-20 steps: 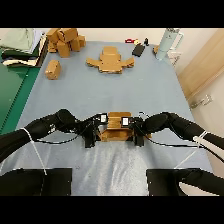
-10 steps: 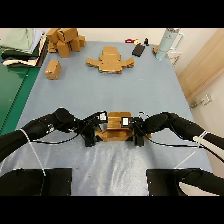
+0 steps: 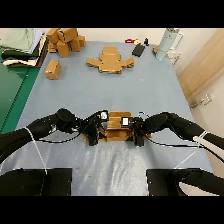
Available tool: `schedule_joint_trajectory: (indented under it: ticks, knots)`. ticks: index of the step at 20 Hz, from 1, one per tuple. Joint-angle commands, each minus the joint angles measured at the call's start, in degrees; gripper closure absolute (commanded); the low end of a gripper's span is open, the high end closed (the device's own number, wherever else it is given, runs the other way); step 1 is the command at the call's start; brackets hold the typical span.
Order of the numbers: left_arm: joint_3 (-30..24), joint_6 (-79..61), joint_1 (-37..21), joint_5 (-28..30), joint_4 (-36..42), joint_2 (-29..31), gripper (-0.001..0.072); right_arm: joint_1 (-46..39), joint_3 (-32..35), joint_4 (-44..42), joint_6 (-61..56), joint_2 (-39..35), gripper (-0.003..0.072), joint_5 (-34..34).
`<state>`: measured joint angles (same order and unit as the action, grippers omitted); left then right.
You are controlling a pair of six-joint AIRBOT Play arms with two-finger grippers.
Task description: Fold the box.
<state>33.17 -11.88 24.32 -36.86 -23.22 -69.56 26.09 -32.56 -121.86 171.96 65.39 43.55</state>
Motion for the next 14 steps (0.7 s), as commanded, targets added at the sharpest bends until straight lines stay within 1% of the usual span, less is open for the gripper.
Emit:
schedule_joint_trajectory:
  ticks: [1,4,11,12,13,14]
  knots:
    - [-0.02,-4.37,0.33,0.52,5.31,-0.50,0.0426,-0.02,0.00,0.00,-0.02,0.00,0.0244,-0.02]
    - [-0.02,-7.04,0.90,0.44,8.92,-0.50,0.0426,-0.02,0.02,0.00,-0.02,0.00,0.0244,0.00]
    - [-0.02,-7.04,1.07,0.13,9.07,-1.49,0.0422,-0.02,0.02,0.00,-0.02,0.00,0.0244,-0.02]
    - [-0.02,-7.04,1.14,-0.35,9.07,-1.92,0.0385,-0.02,0.00,0.00,-0.02,0.00,0.0244,-0.02]
    - [-0.02,-7.02,1.40,-0.68,9.07,-2.19,0.0223,-0.02,0.00,-0.02,-0.02,0.00,0.0244,-0.02]
    - [-0.02,-6.99,1.46,-0.74,9.07,-2.23,0.0099,-0.02,0.00,-0.02,-0.02,0.00,0.0244,-0.02]
